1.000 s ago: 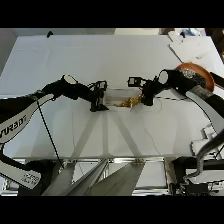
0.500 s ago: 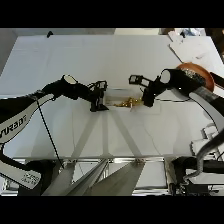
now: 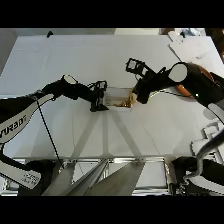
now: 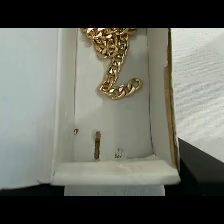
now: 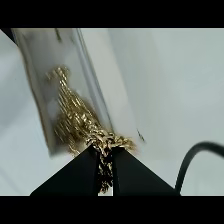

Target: Fold the box and place the chain.

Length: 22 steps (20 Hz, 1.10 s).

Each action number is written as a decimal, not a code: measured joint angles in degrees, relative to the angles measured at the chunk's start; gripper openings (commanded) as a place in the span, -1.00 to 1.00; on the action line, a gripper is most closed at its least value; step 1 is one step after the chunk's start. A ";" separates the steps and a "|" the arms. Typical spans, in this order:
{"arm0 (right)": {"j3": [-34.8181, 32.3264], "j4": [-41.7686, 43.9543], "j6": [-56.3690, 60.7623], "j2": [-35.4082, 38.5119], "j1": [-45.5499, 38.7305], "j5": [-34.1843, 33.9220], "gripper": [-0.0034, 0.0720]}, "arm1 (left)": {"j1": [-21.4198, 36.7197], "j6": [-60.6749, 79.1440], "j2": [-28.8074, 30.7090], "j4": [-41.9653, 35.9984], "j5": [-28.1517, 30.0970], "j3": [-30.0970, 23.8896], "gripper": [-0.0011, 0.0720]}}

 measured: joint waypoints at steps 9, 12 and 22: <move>0.00 0.94 8.85 -5.33 12.37 -15.37 -0.88 | 0.00 0.00 0.00 0.00 0.00 0.00 -0.21; 0.00 -5.38 16.28 -7.13 13.16 -15.76 -0.81 | 0.00 -0.02 0.00 0.00 0.00 0.00 -0.21; 0.00 -17.51 27.54 -7.98 13.57 -13.66 -0.27 | 0.00 -0.09 0.00 -0.04 -0.02 0.00 -0.21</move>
